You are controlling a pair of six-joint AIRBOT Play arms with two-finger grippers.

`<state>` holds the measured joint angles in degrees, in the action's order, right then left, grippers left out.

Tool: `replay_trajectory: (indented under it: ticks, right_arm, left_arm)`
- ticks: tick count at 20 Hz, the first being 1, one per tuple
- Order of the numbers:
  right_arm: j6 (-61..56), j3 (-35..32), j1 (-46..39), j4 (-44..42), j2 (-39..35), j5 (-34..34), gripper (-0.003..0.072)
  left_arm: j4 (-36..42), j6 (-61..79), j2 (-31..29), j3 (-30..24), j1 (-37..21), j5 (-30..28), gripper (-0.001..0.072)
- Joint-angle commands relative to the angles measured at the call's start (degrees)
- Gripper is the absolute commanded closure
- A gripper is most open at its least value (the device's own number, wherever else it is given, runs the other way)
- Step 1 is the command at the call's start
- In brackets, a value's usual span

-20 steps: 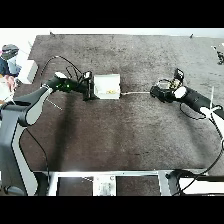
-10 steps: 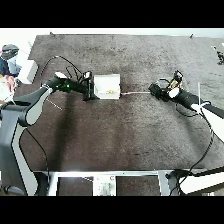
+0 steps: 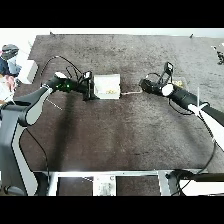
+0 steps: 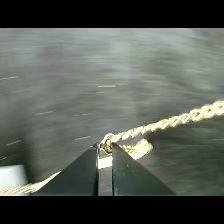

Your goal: Fold the box and place the chain.

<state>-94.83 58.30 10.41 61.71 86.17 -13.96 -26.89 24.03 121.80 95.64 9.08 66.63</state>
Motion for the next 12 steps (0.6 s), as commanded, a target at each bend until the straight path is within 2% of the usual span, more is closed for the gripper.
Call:
replay_trajectory:
  ticks: [1,6,12]
  right_arm:
    - [2.3,0.1,5.7,0.0,-7.4,1.2,0.0671]
    - [2.3,0.2,10.9,0.0,-15.1,6.0,0.0671]
    - [4.5,6.6,15.5,0.2,-15.8,6.1,0.0671]
  left_arm:
    - [0.0,0.0,0.0,0.0,0.0,0.0,0.0421]
    - [0.0,0.0,0.0,0.0,0.0,0.0,0.0421]
    - [0.0,0.0,0.0,0.0,0.0,0.0,0.0421]
